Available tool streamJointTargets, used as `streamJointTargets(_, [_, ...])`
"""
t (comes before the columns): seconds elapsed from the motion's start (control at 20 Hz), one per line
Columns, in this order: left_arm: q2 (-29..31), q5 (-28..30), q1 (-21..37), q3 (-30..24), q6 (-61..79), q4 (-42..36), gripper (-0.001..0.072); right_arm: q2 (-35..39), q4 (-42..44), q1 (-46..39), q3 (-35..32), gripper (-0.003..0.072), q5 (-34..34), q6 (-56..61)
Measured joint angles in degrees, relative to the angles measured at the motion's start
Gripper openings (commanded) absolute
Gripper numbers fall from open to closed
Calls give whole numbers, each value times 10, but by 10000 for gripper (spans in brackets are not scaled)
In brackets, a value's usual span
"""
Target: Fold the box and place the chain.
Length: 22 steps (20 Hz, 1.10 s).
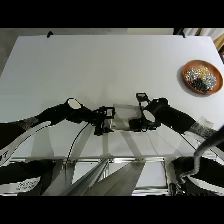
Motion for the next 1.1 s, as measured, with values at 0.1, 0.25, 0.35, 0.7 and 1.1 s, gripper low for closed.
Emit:
streamJointTargets(0.1, [0,0,0,0,0,0,31,14,-10,0,0,487,9,-16])
streamJointTargets(0.25, [0,0,0,0,0,0,31,56,-33,0,0,488,22,-41])
streamJointTargets(0.35, [0,0,0,0,0,0,31,91,-42,0,0,488,26,-51])
streamJointTargets(0.7, [0,0,0,0,0,0,31,218,-59,-6,49,488,39,-99])
streamJointTargets(1.1, [0,0,0,0,-1,0,31,201,-134,-330,162,466,16,-241])
